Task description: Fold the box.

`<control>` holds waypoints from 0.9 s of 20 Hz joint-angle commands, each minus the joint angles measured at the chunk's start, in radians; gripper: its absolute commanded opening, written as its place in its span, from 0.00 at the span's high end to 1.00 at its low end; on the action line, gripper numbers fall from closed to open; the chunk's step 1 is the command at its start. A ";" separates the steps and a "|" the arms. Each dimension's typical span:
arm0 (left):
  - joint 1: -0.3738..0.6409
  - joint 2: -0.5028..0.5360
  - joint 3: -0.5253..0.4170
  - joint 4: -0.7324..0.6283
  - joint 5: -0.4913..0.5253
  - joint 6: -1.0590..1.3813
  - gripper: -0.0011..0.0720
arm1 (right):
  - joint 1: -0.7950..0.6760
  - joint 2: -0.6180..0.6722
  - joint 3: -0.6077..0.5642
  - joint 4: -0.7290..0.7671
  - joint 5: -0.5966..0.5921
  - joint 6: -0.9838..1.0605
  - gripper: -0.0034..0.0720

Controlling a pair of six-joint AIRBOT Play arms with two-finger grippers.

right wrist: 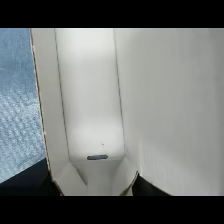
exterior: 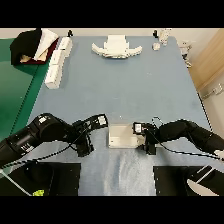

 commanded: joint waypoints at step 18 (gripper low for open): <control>0.108 -0.287 -0.146 -0.723 0.404 1.045 0.03 | 0.000 0.000 0.000 0.000 0.000 0.000 0.25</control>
